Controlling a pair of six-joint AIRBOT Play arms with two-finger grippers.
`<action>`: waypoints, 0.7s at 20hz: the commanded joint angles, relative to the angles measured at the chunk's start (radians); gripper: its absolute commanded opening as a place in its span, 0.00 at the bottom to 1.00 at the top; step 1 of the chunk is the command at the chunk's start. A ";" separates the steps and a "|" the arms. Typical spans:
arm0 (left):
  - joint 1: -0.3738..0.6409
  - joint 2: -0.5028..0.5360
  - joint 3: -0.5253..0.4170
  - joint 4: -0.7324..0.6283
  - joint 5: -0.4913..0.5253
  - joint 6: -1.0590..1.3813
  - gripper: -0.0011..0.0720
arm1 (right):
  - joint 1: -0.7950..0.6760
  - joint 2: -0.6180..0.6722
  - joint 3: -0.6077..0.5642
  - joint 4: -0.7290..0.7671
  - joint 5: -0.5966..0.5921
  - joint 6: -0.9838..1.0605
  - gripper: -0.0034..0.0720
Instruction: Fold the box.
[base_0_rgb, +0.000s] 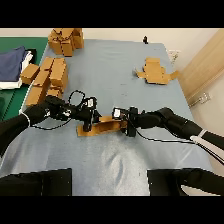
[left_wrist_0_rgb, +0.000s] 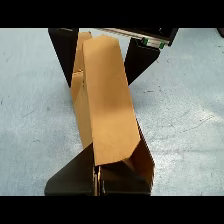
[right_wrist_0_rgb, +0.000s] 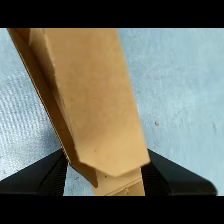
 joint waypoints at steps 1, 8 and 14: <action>0.000 0.000 0.001 0.000 0.000 -0.015 0.04 | -0.018 -0.055 0.051 0.108 -0.055 -0.174 0.87; 0.000 0.000 0.001 0.000 0.019 -0.014 0.04 | -0.037 -0.141 0.126 0.163 -0.141 -0.190 0.87; 0.000 0.000 0.001 -0.001 0.106 -0.014 0.04 | -0.079 -0.169 0.129 0.235 -0.196 -0.198 0.87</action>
